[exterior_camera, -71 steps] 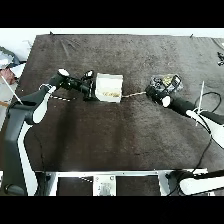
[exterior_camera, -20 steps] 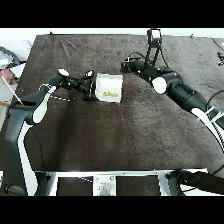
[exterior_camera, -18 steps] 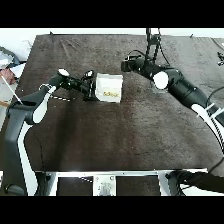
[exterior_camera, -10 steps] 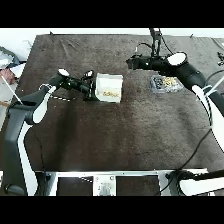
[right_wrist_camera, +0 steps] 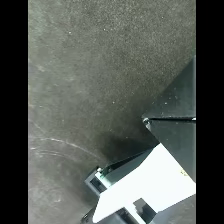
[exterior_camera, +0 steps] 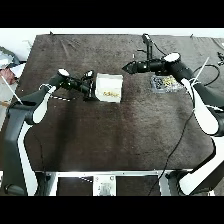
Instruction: Fold the box and place the chain.
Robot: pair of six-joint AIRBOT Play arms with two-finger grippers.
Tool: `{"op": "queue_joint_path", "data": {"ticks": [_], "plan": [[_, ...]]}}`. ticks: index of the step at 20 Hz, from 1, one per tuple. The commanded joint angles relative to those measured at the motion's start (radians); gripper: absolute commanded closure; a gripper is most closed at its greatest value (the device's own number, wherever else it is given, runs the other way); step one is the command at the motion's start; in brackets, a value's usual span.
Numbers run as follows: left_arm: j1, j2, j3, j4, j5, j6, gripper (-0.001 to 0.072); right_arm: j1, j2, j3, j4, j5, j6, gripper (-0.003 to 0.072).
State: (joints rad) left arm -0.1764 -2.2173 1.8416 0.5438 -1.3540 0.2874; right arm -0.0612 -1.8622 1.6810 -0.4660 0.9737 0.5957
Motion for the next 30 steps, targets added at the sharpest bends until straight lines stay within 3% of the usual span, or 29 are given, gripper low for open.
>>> {"op": "queue_joint_path", "data": {"ticks": [1, 11, 12, 13, 14, 21, 22, 23, 30], "plan": [[0.001, 0.0, 0.001, 0.0, 0.0, 0.0, 0.0435, 0.0, -0.057, 0.041, -0.002, 0.109, -0.025, 0.0627], [0.001, 0.0, 0.001, 0.0, 0.001, 0.0, 0.0435, 0.026, -0.06, 0.041, -0.039, 0.265, -0.205, 0.0626], [0.001, 0.0, 0.001, 0.0, 0.001, 0.0, 0.0435, 0.038, -0.06, 0.041, -0.039, 0.271, -0.23, 0.0588], [0.001, 0.0, 0.001, 0.0, 0.001, 0.0, 0.0435, 0.05, -0.06, 0.041, -0.04, 0.272, -0.249, 0.0492], [0.001, 0.0, 0.001, 0.0, 0.001, 0.0, 0.0435, 0.063, -0.06, 0.041, -0.042, 0.271, -0.272, 0.0469], [0.001, 0.0, 0.001, 0.0, 0.001, 0.0, 0.0435, 0.13, -0.06, 0.041, -0.166, 0.25, -0.329, 0.0466], [0.001, 0.0, 0.001, 0.0, 0.001, 0.0, 0.0435, 0.132, -0.06, 0.041, -0.166, 0.252, -0.35, 0.0378], [0.001, 0.0, 0.001, 0.0, 0.001, 0.0, 0.0435, 0.132, -0.06, 0.041, -0.166, 0.249, -0.354, 0.0369], [0.001, 0.0, 0.001, 0.0, 0.001, 0.0, 0.0436, 0.133, -0.06, 0.041, -0.174, 0.254, -0.368, 0.0368]]}}
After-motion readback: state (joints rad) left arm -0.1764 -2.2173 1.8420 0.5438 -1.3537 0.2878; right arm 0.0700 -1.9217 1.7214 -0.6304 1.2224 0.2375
